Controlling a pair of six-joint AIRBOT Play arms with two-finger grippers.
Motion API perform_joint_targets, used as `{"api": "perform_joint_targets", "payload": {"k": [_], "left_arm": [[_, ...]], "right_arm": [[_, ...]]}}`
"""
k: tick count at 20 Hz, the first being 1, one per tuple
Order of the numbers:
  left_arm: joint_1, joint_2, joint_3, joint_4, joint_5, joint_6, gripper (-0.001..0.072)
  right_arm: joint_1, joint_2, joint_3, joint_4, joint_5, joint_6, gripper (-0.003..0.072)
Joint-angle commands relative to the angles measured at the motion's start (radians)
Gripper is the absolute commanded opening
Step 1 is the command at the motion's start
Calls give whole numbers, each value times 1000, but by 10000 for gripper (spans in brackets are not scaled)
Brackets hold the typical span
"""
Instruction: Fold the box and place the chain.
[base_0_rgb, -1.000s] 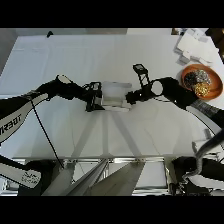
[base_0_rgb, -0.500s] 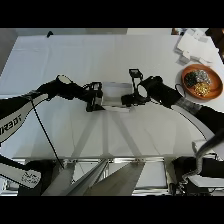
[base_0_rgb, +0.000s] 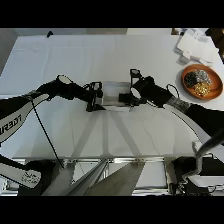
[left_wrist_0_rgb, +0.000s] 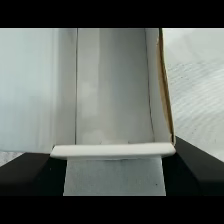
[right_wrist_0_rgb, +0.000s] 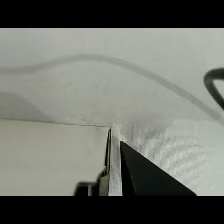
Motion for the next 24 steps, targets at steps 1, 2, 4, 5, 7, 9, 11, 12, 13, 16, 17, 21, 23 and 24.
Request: {"api": "perform_joint_targets", "payload": {"k": [1, 2, 4, 5, 7, 9, 11, 12, 13, 16, 17, 21, 23, 24], "left_arm": [[1, 0, 0, 2, -3, 3, 278], [1, 0, 1, 2, -3, 3, 278], [1, 0, 0, 2, -3, 3, 278], [1, 0, 0, 3, -3, 3, 278], [1, 0, 0, 2, -3, 3, 278], [1, 0, 0, 2, -3, 3, 278], [1, 0, 0, 2, -3, 3, 278], [1, 0, 0, 2, -3, 3, 278], [1, 0, 0, 2, -3, 3, 278], [1, 0, 0, 2, -3, 3, 278], [1, 0, 0, 2, -3, 3, 278], [1, 0, 0, 2, -3, 3, 278], [1, 0, 0, 2, -3, 3, 278], [1, 0, 0, 2, -3, 3, 278]], "right_arm": [[2, -4, 2, -24, -13, 109, 110], [2, -4, 2, -24, -7, 110, 11], [2, -4, 2, -27, 2, 122, 9], [2, -4, 2, -29, 2, 124, 9], [2, -4, 2, -29, 2, 123, 20], [2, -2, 2, -28, 2, 122, 259], [2, 5, 6, -29, 8, 89, 347], [2, 19, 6, -38, 11, 51, 347], [2, 35, 7, -47, 22, 30, 347], [0, 114, 6, -60, 64, -18, 347], [0, 144, 6, -74, 70, -25, 347], [-38, 289, 6, -80, 87, -105, 347], [-110, 364, 6, -76, 126, -233, 347], [-156, 391, 6, -84, 151, -278, 347]]}}
